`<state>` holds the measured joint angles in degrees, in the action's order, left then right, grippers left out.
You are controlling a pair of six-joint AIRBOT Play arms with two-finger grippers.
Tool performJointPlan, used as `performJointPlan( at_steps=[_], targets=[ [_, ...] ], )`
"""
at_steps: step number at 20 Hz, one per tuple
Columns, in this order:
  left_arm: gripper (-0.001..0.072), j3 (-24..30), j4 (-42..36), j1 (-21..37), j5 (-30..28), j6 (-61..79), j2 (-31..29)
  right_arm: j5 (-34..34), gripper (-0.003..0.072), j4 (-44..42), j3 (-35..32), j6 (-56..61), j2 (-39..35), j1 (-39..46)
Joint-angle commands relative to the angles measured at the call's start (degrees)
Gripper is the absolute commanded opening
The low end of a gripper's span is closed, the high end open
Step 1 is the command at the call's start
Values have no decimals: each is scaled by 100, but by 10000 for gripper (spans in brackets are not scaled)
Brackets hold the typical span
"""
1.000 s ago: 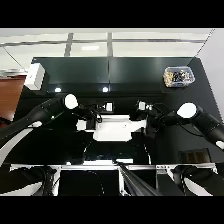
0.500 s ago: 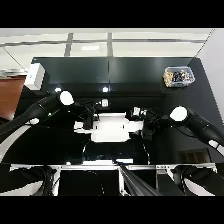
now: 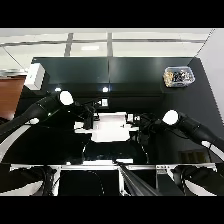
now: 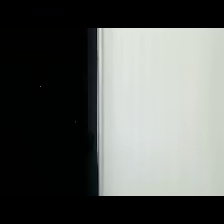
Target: Fold the box and place the chain.
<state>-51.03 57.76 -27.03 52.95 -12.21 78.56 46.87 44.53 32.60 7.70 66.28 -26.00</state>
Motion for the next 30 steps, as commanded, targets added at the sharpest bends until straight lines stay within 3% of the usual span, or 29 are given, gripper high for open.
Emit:
performJointPlan(
  at_steps=[1, 7, 17, 21, 28, 29, 30],
  targets=[
    [24, -2, -7, 7, 2, 0, 2, -278, 611, -92, -26, 273, 11, -282],
    [24, -2, -15, 7, 0, 0, 2, -1340, 611, -101, -22, -15, 9, -835],
    [23, -2, -17, 7, -4, 2, 2, -1379, 611, -50, 24, 245, -356, -837],
    [23, -4, -15, 7, 9, 0, 0, -2033, 611, 201, 50, -72, -363, -826],
    [23, -4, -17, 7, -20, 0, 0, -1311, 615, -267, 286, -197, -363, -181],
    [23, -4, -17, 7, -15, 0, 0, -1228, 698, -297, 286, -297, -363, -101],
    [23, -4, -20, 7, -17, 0, 0, -1213, 720, -297, 286, -356, -363, -79]
  ],
)
